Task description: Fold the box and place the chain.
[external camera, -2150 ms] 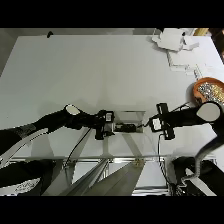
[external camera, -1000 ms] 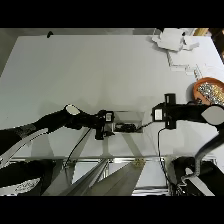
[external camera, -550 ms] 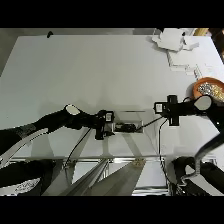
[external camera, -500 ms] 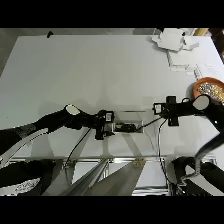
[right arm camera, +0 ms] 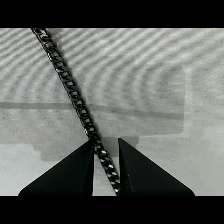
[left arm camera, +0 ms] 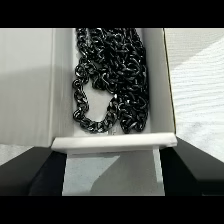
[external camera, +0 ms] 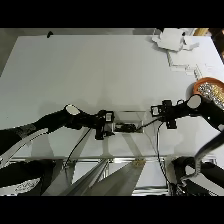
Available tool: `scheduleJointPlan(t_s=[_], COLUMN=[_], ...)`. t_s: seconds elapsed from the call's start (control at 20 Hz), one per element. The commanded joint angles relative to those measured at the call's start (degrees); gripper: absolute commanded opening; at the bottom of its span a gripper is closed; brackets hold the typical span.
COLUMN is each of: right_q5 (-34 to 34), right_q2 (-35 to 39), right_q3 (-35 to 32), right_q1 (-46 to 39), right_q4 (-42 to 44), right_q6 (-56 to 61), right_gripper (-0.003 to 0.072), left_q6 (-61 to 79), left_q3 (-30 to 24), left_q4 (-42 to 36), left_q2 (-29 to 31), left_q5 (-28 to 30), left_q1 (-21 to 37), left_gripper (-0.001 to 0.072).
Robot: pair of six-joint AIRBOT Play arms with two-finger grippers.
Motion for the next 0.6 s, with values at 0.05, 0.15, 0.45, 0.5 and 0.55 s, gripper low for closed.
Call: scheduleJointPlan(t_s=[0.05, 0.15, 0.45, 0.5, 0.55], right_q5=[0.81, 0.87, 0.83, 0.85, 1.01], right_q2=[-0.39, -0.37, 7.72, 9.07, 9.84], right_q3=[-1.09, -1.46, -1.46, -1.46, -1.46], right_q1=[0.07, 0.07, 0.07, 0.07, 0.07], right_q4=[-0.15, -0.15, 0.02, 0.15, 0.15], right_q6=[-0.07, -0.04, 0.2, 0.37, 0.81], right_gripper=[0.016, 0.0153, 0.0153, 0.0153, 0.0153], left_q6=[0.0, 0.0, 0.02, 0.02, 0.02], left_q3=[0.02, 0.02, 0.02, 0.02, 0.02], left_q4=[0.0, 0.02, 0.02, 0.0, 0.02], left_q2=[0.0, 0.0, 0.0, 0.0, 0.0], left_q5=[0.02, 0.02, 0.02, 0.0, 0.02], left_q1=[0.0, 0.0, 0.0, 0.0, 0.0], left_gripper=[0.0273, 0.0273, 0.0273, 0.0273, 0.0273])
